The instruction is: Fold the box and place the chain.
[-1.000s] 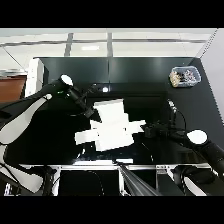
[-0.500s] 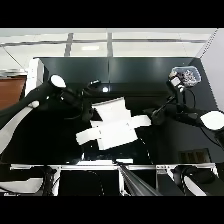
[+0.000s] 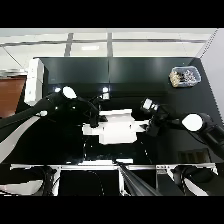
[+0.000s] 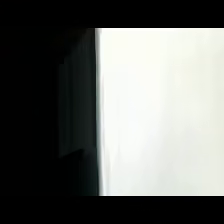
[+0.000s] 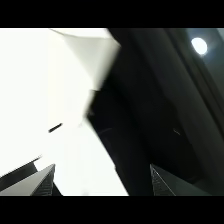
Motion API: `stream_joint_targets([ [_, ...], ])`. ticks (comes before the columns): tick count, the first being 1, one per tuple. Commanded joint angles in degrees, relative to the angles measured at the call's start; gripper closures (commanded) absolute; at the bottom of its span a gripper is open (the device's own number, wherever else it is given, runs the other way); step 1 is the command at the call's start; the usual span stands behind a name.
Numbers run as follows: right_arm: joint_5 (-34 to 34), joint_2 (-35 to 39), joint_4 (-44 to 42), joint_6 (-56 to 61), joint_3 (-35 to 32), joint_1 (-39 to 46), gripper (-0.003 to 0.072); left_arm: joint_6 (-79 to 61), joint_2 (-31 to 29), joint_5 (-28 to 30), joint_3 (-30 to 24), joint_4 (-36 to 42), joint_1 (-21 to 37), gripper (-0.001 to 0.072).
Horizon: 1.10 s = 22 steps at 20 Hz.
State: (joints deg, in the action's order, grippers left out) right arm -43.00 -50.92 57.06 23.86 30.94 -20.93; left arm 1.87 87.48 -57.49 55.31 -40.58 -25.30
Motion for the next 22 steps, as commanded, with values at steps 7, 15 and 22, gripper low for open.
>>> stream_joint_targets([
  [7,-5.4,-6.8,-0.09,-16.74,-1.33,-6.19,-0.0014,-0.15,1.16,-0.09,1.36,-2.47,-0.96,0.0678],
  [15,4.2,-9.14,-10.84,-16.61,-1.05,-11.93,-0.0013,-0.15,1.16,-0.11,1.36,-2.45,-0.96,0.0678],
  [22,5.03,-7.91,-7.76,-16.61,0.68,-8.31,-0.0013,-0.17,1.16,-1.42,1.36,-2.47,-0.96,0.0678],
])
